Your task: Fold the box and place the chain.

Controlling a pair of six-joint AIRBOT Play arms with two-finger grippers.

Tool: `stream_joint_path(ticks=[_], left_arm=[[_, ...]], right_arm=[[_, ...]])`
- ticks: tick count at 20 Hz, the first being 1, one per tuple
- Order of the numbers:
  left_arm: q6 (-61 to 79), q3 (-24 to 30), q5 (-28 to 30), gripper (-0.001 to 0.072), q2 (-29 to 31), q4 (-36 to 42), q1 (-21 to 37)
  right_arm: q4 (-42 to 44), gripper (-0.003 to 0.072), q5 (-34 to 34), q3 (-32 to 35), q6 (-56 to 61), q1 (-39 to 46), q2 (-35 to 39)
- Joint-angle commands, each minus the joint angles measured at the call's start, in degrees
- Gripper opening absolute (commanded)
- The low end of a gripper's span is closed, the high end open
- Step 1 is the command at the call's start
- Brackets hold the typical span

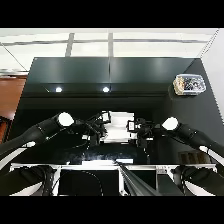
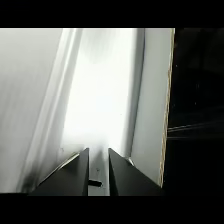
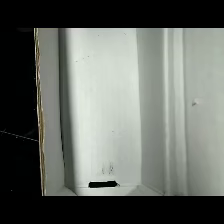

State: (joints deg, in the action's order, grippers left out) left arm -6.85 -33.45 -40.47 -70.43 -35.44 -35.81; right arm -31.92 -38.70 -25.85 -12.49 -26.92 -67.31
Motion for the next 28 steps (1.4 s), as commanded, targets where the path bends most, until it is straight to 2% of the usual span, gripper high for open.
stream_joint_path(ticks=[1,2,3,5,7,8,9,11,13,16,20,22,24,26,28], left_arm=[[-0.02,0.0,1.68,0.0164,-0.74,1.36,-1.25],[-0.02,0.0,1.68,0.0227,-0.74,1.42,-1.22],[-0.04,0.0,1.68,0.0328,-0.74,1.4,-1.22],[-0.02,0.0,1.62,0.0333,-0.74,1.38,-1.22],[-0.02,0.0,1.33,0.0265,-0.74,1.33,-1.22],[-0.04,0.0,1.31,0.0356,-0.74,1.33,-1.22],[-0.04,0.0,1.25,0.0378,-0.72,1.27,-1.2],[-0.24,0.0,1.25,0.0376,-0.55,0.52,-1.16],[-3.48,-0.15,-0.17,0.0032,0.59,-4.04,-0.74],[-15.67,-0.33,-5.99,0.003,5.57,-13.79,3.26],[-43.1,-0.33,-11.61,0.0031,15.39,-28.89,15.61],[-49.57,-0.22,-16.06,0.0031,17.44,-31.47,22.08],[-65.0,0.55,-17.2,0.0031,17.25,-33.75,28.13],[-78.88,3.34,-17.29,0.0033,15.93,-29.92,33.66],[-72.89,6.67,-20.39,0.0032,12.07,-18.67,36.74]], right_arm=[[0.02,0.0307,0.0,-0.02,0.0,0.0,-0.04],[0.02,0.0307,-0.02,-0.02,0.0,0.0,-0.02],[0.02,0.0307,-0.02,-0.02,0.0,0.0,-0.04],[0.02,0.0307,0.0,-0.02,0.0,0.0,-0.02],[0.02,0.0307,0.0,-0.02,0.0,0.0,-0.02],[0.02,0.0307,-0.02,-0.02,0.0,0.0,-0.02],[0.02,0.0307,0.0,-0.02,0.02,0.0,-0.02],[0.02,0.0307,0.0,-0.02,0.0,0.0,-0.04],[0.02,0.0307,0.0,-0.02,0.02,0.0,-0.04],[0.02,0.0307,0.0,-0.02,0.02,0.0,-0.04],[0.02,0.0307,0.0,-0.02,0.02,0.0,-0.02],[0.02,0.0307,0.0,-0.02,0.0,0.0,-0.02],[0.02,0.0307,-0.02,-0.02,0.02,0.0,-0.02],[0.02,0.0307,0.0,-0.02,0.0,0.0,-0.02],[0.02,0.0307,0.0,-0.02,0.02,0.0,-0.02]])
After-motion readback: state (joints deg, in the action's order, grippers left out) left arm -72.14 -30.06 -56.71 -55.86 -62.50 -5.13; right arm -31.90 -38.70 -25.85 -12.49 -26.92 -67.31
